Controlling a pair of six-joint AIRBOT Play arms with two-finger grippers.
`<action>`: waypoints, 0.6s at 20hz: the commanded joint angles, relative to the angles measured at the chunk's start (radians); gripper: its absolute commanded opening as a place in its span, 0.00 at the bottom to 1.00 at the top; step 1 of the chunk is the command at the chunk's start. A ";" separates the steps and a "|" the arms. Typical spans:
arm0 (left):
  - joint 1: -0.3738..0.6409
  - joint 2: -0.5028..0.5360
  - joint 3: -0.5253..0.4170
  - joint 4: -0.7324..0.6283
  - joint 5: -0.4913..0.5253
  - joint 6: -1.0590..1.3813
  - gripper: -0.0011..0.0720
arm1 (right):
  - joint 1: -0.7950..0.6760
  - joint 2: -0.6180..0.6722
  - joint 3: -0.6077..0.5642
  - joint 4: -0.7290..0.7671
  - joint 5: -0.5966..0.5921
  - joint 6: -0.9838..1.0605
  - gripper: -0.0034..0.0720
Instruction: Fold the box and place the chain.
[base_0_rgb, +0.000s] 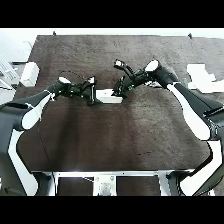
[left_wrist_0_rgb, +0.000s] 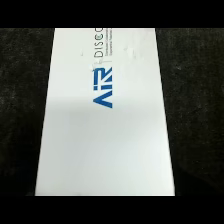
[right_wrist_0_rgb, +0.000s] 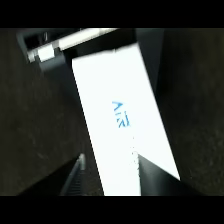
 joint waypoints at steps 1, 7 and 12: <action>-0.001 0.001 0.000 0.002 -0.003 0.000 0.56 | -0.016 0.003 -0.001 0.060 -0.002 -0.005 0.32; -0.001 0.001 0.000 0.002 -0.003 0.000 0.56 | 0.006 -0.068 -0.011 0.078 -0.001 0.015 0.06; -0.001 0.001 0.000 0.002 -0.003 0.000 0.56 | 0.019 -0.088 -0.042 0.074 0.000 0.031 0.06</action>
